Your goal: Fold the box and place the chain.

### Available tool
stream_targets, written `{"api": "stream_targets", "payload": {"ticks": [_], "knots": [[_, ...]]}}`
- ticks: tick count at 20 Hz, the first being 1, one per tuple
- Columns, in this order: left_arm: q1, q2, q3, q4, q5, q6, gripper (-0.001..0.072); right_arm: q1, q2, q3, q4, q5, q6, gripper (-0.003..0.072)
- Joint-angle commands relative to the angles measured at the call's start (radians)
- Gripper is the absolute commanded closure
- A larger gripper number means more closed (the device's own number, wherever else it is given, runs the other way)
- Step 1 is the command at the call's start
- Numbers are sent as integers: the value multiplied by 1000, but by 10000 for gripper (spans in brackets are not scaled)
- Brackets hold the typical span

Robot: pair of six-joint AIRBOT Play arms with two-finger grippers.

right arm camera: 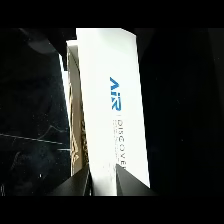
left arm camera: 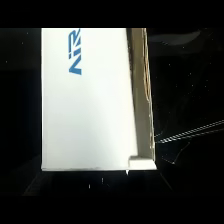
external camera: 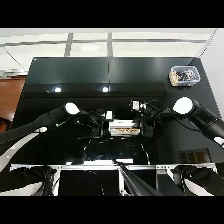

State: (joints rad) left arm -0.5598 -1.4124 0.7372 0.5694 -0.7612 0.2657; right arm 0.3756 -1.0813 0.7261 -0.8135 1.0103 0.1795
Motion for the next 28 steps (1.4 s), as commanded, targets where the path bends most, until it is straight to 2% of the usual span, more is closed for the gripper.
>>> {"api": "stream_targets", "payload": {"ticks": [1, 4, 5, 6, 11, 12, 13, 28], "knots": [[0, -1, 1, 0, 0, 0, 151, 1, -1, -3, 0, 22, 0, 546], [0, -1, 1, 0, 0, 0, 151, 3, -1, -11, 0, 25, 0, 543], [0, -1, 1, 0, 0, 0, 151, 3, -1, -11, 0, 25, 0, 457], [0, -1, 1, 0, 0, -1, 151, 3, -1, -11, 0, 25, 0, 418], [0, -1, 1, 0, 0, 0, 151, 3, -1, -11, 0, 26, 0, 419], [0, -1, 1, 0, 0, 0, 151, 3, -1, -11, 0, 25, 0, 436], [0, -1, 1, 0, 0, -1, 151, 3, -1, -11, 0, 25, 0, 496], [0, -1, 1, 0, 0, -1, 151, 3, -2, -37, 0, 39, 23, 463]]}}
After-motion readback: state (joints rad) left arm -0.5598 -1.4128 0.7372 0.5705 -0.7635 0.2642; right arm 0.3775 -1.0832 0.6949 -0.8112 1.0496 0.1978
